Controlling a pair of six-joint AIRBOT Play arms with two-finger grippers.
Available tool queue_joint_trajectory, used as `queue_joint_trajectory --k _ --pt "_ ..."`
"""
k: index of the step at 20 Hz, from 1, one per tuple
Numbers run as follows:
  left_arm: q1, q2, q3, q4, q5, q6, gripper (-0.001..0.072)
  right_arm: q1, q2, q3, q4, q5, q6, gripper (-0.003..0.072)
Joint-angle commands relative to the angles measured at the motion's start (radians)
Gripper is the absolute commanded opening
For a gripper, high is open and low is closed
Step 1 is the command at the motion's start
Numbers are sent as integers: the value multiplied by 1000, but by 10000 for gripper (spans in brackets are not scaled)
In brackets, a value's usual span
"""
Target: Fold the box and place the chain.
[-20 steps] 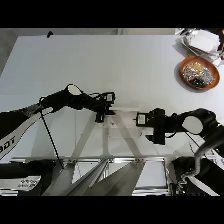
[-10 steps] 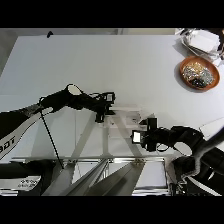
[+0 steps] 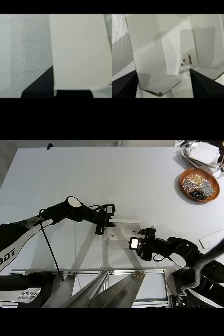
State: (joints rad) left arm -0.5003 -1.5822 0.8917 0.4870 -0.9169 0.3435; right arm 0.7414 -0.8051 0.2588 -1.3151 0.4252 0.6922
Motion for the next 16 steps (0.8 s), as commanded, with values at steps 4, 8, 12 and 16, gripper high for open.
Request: queue_joint_trajectory --k 4,8,12,16 --pt "0 0 0 0 0 0 12 -23 43 25 -18 -24 6 689" --pt "0 0 0 0 0 0 12 -79 43 27 7 4 6 689" --pt "0 0 0 0 0 0 12 -109 43 29 94 2 -47 689" --pt "0 0 0 0 0 0 12 -154 41 29 179 1 -130 687"
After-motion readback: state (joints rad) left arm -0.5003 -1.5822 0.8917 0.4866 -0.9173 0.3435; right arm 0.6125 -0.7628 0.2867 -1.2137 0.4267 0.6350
